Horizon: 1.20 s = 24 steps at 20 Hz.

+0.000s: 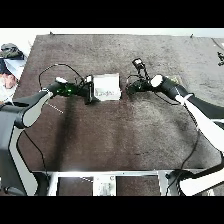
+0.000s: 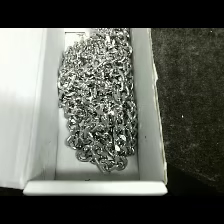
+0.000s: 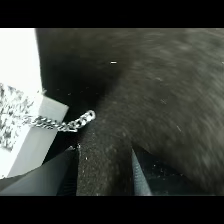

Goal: Fold the box and place the chain.

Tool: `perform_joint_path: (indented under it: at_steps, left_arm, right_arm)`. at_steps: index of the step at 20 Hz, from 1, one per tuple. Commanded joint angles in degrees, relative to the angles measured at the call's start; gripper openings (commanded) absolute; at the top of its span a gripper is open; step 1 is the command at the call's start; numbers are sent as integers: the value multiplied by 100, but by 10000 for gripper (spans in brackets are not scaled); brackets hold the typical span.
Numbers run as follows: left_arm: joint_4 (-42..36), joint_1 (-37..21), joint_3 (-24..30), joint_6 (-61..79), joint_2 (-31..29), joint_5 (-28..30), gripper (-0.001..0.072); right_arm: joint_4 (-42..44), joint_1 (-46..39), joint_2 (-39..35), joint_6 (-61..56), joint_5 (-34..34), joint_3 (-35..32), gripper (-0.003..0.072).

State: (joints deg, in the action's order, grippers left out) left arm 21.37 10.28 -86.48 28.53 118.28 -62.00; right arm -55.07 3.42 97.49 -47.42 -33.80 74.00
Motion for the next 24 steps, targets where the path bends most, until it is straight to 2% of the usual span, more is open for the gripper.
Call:
perform_joint_path:
  at_steps: [1,6,9,20,22,24]
  left_arm:
    - [0,-4,-2,0,0,2,277]
    - [0,-4,-2,0,0,2,277]
    - [2,-4,-2,0,0,0,277]
    - [0,-4,0,0,0,0,277]
    - [0,-4,-2,0,0,2,277]
    - [0,-4,-2,0,0,2,277]
  right_arm:
    - [710,-170,638,2033,-1414,831,367]
    - [575,-164,1209,2839,-2299,1582,368]
    - [216,-160,1246,2881,-2284,1631,368]
    - [291,-42,1296,3331,-1733,1631,366]
    - [278,50,1296,3460,-1716,1631,318]
    - [273,101,1338,3462,-1716,1631,314]
